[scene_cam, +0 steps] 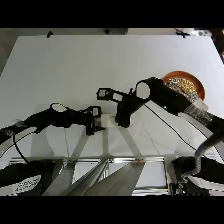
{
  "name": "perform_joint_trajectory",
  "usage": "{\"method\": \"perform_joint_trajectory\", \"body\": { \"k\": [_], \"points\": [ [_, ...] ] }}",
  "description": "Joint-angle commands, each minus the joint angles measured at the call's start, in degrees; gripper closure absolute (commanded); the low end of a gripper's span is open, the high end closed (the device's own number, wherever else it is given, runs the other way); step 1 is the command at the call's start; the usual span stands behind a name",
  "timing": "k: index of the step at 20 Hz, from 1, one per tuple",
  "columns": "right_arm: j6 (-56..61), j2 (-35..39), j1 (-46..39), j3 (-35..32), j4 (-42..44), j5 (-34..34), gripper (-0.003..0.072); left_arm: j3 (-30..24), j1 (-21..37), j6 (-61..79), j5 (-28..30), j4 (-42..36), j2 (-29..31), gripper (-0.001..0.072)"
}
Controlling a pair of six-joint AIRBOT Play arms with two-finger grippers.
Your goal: Fold the box and place the chain.
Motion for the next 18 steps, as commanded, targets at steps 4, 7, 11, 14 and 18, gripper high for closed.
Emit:
{"method": "perform_joint_trajectory", "body": {
  "k": [4,7,11,14,18],
  "points": [
    [0.28,1.38,-0.02,-0.02,-2.84,-1.95,0.0404,0.04,0.02,0.07,-0.13,0.09,0.0,0.0559],
    [0.5,1.07,-0.02,-0.07,-4.07,-3.63,0.0405,0.04,0.02,0.07,-0.13,0.09,0.0,0.0559],
    [1.33,1.05,-0.02,-1.9,-4.94,-5.16,0.0405,0.04,0.02,0.07,-0.13,0.09,0.0,0.0559],
    [1.36,1.05,0.31,-3.8,-4.92,-5.05,0.0403,0.04,0.02,0.07,-0.13,0.11,0.0,0.0559],
    [1.33,1.11,2.67,-4.57,-4.87,-3.98,0.0393,0.04,0.02,0.07,-0.13,0.11,0.02,0.0559]
  ]
}}
